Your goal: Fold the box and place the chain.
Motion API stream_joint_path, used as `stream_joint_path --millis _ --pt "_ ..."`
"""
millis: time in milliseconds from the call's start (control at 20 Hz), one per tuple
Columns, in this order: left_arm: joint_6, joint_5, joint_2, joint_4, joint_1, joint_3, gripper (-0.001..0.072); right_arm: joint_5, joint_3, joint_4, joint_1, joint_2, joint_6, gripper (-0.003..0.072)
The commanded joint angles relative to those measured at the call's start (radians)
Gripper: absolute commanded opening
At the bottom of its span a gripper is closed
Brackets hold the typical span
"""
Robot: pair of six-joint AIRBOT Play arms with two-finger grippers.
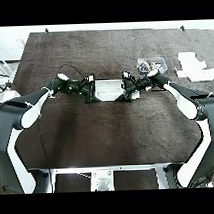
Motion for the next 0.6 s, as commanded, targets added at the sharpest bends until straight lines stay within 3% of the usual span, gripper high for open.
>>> stream_joint_path --millis 0,400,450,550 --pt "0.002 0.000 -0.001 0.010 0.000 0.001 0.0611 -0.001 0.000 0.000 0.000 0.000 0.000 0.0587" --pt "-0.002 0.009 -0.001 0.020 0.000 0.000 0.0624 -0.001 0.000 0.000 0.000 0.000 0.000 0.0587" --pt "-0.006 0.019 -0.001 0.019 0.000 0.000 0.0700 -0.001 0.000 0.000 0.000 0.000 0.000 0.0588" --pt "-0.006 0.026 -0.001 0.014 0.000 0.000 0.0720 -0.001 0.000 0.000 0.000 0.000 0.000 0.0587"
